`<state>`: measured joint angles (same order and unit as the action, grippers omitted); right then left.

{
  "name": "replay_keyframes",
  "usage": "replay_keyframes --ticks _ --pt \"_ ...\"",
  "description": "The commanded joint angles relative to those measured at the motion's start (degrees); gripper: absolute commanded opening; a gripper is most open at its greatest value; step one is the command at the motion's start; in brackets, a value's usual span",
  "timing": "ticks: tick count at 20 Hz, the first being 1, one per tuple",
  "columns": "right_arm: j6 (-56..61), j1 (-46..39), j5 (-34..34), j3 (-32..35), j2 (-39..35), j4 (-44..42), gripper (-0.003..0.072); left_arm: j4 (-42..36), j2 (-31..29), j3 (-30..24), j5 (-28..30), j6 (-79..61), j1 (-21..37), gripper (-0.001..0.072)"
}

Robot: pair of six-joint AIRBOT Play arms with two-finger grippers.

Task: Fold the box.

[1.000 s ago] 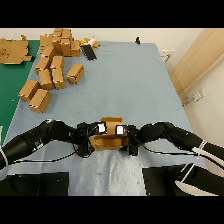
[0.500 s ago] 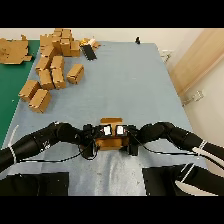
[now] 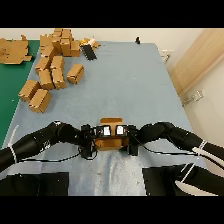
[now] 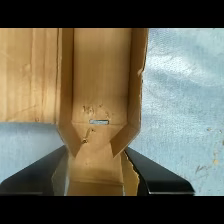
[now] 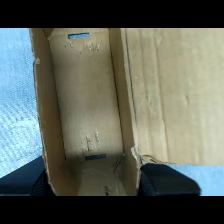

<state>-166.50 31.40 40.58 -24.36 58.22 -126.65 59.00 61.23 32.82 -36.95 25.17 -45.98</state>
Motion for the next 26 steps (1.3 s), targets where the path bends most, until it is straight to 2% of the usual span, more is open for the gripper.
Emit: replay_keyframes --ticks 1,5,6,7,10,14,22,24,26 --pt "0.0 0.0 0.0 0.0 0.0 0.0 0.0588 2.8 -0.2 1.0 -1.9 3.3 0.0 0.0458" --pt "0.0 0.0 0.0 0.0 0.0 0.0 0.0588 2.7 -0.2 2.8 -2.7 3.3 -0.1 0.0439" --pt "0.0 0.0 0.0 0.0 0.0 0.0 0.0588 2.7 -0.2 2.8 -2.9 3.3 -0.1 0.027" --pt "0.0 0.0 0.0 0.0 0.0 0.0 0.0588 2.7 -0.2 2.8 -3.7 3.1 -0.1 0.0223" --pt "0.0 0.0 0.0 0.0 0.0 0.0 0.0587 2.7 -0.2 2.8 -6.6 3.1 -0.1 0.0223" --pt "0.0 0.0 0.0 0.0 0.0 0.0 0.0588 -0.2 -0.2 2.8 -6.6 2.9 -0.1 0.0222" --pt "0.0 0.0 0.0 0.0 0.0 0.0 0.0588 4.0 -0.2 2.8 -10.6 6.3 0.0 0.0223" --pt "0.0 0.0 0.0 0.0 0.0 0.0 0.0588 0.4 -1.8 1.9 -11.5 1.7 0.3 0.0223" --pt "0.0 0.0 0.0 0.0 0.0 0.0 0.0588 -9.2 -6.0 -1.4 -11.0 -8.1 3.3 0.0222"
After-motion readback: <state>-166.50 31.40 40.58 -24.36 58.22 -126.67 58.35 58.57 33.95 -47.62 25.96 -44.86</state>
